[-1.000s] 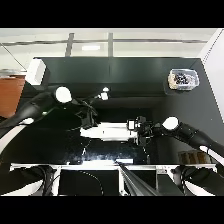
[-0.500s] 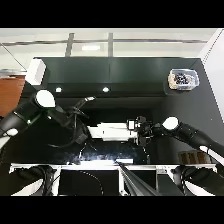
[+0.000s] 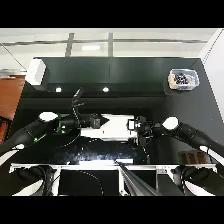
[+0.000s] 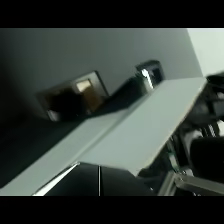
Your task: Fold the box and place the chain.
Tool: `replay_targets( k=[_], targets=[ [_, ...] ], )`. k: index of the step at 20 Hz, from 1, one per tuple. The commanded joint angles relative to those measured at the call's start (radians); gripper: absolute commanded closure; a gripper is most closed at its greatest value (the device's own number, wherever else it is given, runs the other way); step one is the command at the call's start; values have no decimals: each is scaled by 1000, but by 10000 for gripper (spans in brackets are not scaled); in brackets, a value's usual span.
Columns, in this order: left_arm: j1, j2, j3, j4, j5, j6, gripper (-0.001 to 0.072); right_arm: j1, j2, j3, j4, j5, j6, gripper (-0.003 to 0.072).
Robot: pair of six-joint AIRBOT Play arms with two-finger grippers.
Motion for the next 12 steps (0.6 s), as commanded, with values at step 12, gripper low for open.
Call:
replay_targets(
  k=[12],
  targets=[
    [-113,-66,28,57,222,139,684,0,-1,0,0,1,0,82]
  ],
)
